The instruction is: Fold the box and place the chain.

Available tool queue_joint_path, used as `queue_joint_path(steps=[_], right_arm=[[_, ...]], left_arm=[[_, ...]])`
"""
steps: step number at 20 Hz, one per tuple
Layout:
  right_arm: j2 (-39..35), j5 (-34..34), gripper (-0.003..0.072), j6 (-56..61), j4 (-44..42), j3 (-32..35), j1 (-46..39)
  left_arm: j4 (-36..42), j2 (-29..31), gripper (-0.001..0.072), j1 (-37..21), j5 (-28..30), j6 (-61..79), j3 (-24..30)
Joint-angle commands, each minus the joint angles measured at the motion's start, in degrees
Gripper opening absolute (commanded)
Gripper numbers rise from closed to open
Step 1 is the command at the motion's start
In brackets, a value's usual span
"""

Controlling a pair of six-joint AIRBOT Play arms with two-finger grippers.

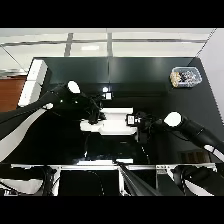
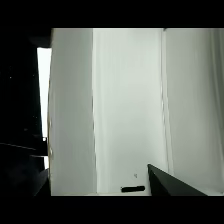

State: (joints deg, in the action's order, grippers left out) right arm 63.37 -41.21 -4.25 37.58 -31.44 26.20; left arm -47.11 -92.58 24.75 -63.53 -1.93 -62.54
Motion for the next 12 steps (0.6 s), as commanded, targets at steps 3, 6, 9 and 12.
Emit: queue_joint_path(steps=[3, 6, 9, 12], right_arm=[[0.0, -0.4, 0.0625, -0.6, -0.1, -3.3, -1.6], [0.0, 0.5, 0.0694, -0.6, -0.1, -4.2, -2.6], [0.0, 1.0, 0.0694, -0.6, -0.7, -4.2, -5.0], [0.0, 0.7, 0.0694, -0.8, -1.2, -4.4, -7.3]], left_arm=[[-0.2, 0.0, 0.0024, 0.0, -0.2, 0.0, 0.0], [-0.2, 0.0, 0.0024, 0.0, -0.2, 0.0, 0.0], [-0.2, 0.0, 0.0024, 0.0, -0.2, 0.1, 0.0], [-0.2, 0.0, 0.0024, 0.0, -0.2, 0.1, -0.1]])
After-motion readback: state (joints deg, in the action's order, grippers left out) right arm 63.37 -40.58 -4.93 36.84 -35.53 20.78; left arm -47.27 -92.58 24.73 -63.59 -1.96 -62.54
